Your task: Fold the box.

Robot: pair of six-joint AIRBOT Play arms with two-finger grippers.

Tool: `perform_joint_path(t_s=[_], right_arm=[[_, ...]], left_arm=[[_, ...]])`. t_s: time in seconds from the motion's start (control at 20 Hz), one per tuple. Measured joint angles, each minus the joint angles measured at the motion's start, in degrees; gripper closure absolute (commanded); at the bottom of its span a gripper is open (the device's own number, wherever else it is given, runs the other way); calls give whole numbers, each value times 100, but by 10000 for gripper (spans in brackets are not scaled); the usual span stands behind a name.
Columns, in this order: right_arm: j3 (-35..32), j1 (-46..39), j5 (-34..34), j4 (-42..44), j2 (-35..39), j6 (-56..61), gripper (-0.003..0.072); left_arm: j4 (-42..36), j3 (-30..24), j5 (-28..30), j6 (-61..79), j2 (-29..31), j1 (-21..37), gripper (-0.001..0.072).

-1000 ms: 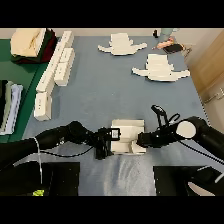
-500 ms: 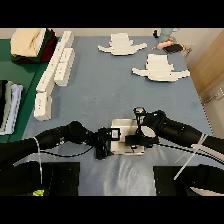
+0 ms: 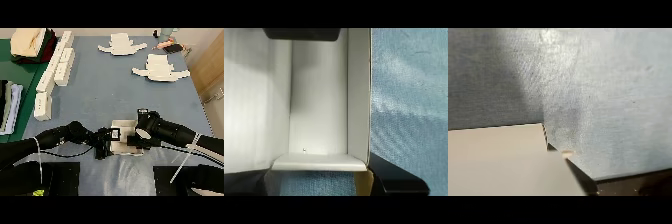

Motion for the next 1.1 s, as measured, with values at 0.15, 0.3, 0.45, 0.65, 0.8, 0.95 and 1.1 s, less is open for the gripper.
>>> perform_joint_path(t_s=[0.15,0.3,0.45,0.65,0.8,0.95,1.1], right_arm=[[2,13,31,-98,-11,79,686],[-2,15,59,-262,-17,127,302],[0,17,50,-256,2,96,238],[2,7,42,-188,181,-11,236],[2,7,129,-127,531,-52,236],[2,2,203,-85,1084,4,238],[2,-87,256,-188,1779,140,685]], left_arm=[[-9,2,2,-11,0,0,188],[-33,0,0,-48,0,0,188],[-17,2,0,-26,0,0,188],[-11,0,0,-9,0,0,188],[-9,2,0,-11,0,0,188],[-11,0,0,-9,0,0,188],[-9,2,2,-9,2,0,188]])
